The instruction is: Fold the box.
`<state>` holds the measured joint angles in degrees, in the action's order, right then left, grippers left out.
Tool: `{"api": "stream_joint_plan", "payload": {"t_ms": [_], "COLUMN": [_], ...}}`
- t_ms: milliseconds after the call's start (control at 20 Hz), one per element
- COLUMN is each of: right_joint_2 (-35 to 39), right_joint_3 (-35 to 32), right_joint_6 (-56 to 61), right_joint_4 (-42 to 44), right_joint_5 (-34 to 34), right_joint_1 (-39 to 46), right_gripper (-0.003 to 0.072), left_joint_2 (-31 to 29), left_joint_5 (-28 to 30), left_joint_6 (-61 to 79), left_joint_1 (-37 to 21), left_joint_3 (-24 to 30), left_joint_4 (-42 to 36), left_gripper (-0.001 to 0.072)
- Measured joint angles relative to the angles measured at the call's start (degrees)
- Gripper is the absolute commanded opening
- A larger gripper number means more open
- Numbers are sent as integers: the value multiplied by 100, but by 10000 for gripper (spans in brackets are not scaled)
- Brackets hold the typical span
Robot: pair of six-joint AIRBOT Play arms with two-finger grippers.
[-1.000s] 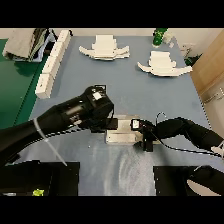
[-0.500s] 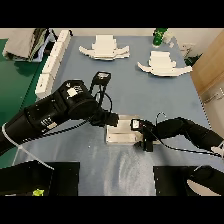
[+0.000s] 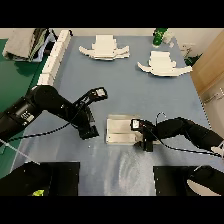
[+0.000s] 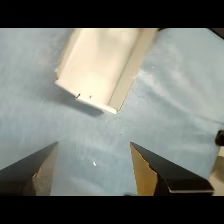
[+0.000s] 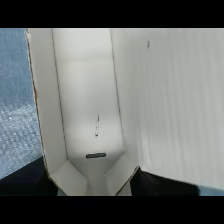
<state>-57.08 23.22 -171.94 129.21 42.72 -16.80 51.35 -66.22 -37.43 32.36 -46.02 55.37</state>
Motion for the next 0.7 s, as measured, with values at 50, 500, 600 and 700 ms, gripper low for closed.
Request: {"api": "stream_joint_plan", "payload": {"t_ms": [50,500,600,700], "right_joint_2": [0,0,0,0], "right_joint_3": [0,0,0,0], "right_joint_6": [0,-2,-2,-2], "right_joint_4": [0,2,0,0], "right_joint_5": [0,0,0,0], "right_joint_1": [0,0,0,0], "right_gripper": [503,503,503,503], "left_joint_2": [2,662,811,955], "left_joint_5": [149,1650,2009,2262], "left_joint_6": [763,4341,4605,4756], "left_joint_1": [-243,-343,-120,76], "left_joint_3": [256,1670,1762,1812], "left_joint_4": [-367,-1919,-2159,-2352], "left_gripper": [708,709,709,709]}}
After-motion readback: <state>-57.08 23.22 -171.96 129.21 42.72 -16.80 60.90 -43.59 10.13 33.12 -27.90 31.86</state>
